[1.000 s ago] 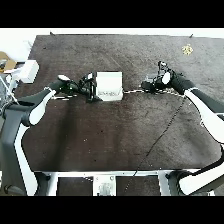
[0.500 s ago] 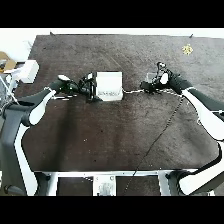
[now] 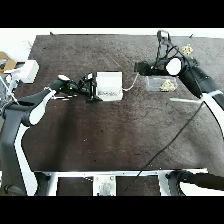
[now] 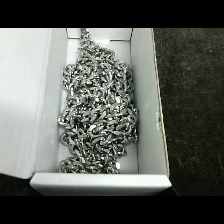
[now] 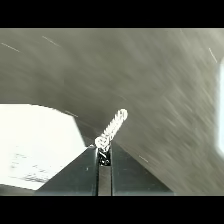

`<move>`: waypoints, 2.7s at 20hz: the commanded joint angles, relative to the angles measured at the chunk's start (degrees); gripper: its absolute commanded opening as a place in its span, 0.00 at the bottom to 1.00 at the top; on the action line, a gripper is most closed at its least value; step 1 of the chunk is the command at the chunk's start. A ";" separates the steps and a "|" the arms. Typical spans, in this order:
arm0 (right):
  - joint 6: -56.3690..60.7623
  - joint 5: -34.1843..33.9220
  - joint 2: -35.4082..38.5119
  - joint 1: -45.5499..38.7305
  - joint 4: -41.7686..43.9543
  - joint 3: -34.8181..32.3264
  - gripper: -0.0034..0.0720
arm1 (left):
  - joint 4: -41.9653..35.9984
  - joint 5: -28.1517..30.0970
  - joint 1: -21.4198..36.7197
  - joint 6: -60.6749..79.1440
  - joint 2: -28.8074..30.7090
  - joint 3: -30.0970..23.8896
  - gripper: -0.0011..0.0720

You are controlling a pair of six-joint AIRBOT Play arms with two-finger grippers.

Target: Fold the box and place the chain.

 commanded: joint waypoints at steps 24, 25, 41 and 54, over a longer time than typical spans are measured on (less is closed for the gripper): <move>-65.26 19.04 -25.40 -16.98 57.16 19.96 0.16 | 0.02 0.02 -0.02 0.00 0.02 0.02 0.48; -66.16 20.96 -28.70 -17.49 58.80 23.06 0.16 | 0.02 0.02 -0.02 0.00 0.02 0.02 0.48; -85.92 42.62 -44.70 -16.90 65.02 35.45 0.36 | 0.02 0.02 -0.02 0.00 0.02 0.02 0.48; -91.45 50.27 -43.32 -14.29 60.30 35.43 0.50 | 0.02 0.02 -0.02 0.00 0.02 0.02 0.48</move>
